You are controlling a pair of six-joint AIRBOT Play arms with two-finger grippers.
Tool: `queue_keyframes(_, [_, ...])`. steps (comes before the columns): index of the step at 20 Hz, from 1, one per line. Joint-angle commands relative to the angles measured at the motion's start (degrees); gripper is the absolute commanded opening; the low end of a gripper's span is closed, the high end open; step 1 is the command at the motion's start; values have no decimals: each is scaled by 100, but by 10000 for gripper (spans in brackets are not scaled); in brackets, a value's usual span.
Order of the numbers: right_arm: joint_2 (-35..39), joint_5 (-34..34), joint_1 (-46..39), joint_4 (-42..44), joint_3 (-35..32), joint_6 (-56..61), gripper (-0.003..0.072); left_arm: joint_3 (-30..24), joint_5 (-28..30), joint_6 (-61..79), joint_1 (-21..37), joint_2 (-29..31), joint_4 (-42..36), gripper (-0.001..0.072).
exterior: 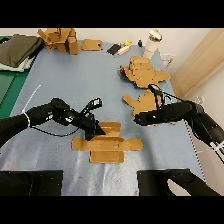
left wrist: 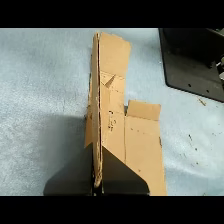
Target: Fold the box.
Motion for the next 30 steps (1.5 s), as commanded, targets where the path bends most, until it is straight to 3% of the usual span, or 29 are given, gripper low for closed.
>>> queue_keyframes(1, [68,-407,256,-44,4,-44,3,0,-26,2,-2,-4,-13,13])
queue_keyframes(5, [350,-640,1211,-715,2,389,3,0,-26,2,-2,-4,-17,13])
queue_keyframes(8, [426,-743,2398,-1204,-66,780,3,0,-26,2,-2,-4,-17,13])
queue_keyframes(15, [396,188,5849,-3617,-907,2677,8,0,-26,2,-2,-4,-17,13])
queue_keyframes(16, [337,210,6192,-3742,-964,2728,139,0,-26,2,-2,-4,-17,13])
queue_keyframes(17, [225,201,6430,-3770,-973,2721,439,0,-26,2,-2,-4,-20,13])
queue_keyframes(18, [111,210,6566,-3807,-973,2717,533,0,-26,2,-2,-4,-17,13])
queue_keyframes(23, [-389,326,6642,-4393,-970,2564,533,0,-22,2,0,-7,-20,13])
queue_keyframes(30, [-518,570,6642,-4804,-970,2581,532,0,-24,2,-2,-7,-17,13])
